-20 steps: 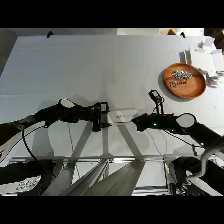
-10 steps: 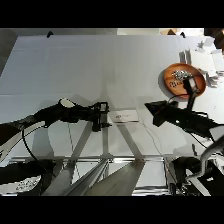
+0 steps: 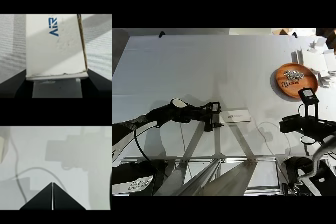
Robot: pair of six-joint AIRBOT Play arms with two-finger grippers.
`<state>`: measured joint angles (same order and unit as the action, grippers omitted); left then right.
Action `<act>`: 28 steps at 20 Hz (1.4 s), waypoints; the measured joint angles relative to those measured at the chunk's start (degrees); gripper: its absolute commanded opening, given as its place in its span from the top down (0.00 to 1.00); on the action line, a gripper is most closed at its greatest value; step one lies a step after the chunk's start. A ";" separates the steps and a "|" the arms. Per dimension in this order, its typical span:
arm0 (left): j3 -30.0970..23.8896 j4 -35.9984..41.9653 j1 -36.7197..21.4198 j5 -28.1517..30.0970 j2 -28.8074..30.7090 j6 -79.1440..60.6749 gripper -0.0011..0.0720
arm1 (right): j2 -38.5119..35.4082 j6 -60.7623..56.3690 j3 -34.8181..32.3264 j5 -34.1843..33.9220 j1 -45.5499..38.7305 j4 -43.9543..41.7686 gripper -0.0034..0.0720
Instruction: Fold the box and place the chain.
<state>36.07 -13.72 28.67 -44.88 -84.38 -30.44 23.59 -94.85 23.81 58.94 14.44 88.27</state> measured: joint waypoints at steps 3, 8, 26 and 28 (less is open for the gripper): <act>0.00 0.00 0.00 0.20 0.00 0.00 0.94 | -0.11 -1.62 0.00 -1.49 -0.02 1.81 0.92; 0.00 -2.86 -0.11 0.61 2.51 3.50 0.97 | -0.13 -2.58 0.00 -3.61 -0.02 2.43 0.92; -0.04 -56.50 -30.27 0.04 43.71 74.29 0.98 | -0.13 -2.82 0.00 -4.37 -0.02 -1.05 0.92; -0.07 -55.58 -35.60 5.44 44.54 77.15 0.98 | -0.13 -2.82 0.00 -4.37 -0.02 -1.05 0.92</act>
<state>36.01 -69.30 -6.94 -39.44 -39.83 46.72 23.46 -97.67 23.81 54.57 14.41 87.22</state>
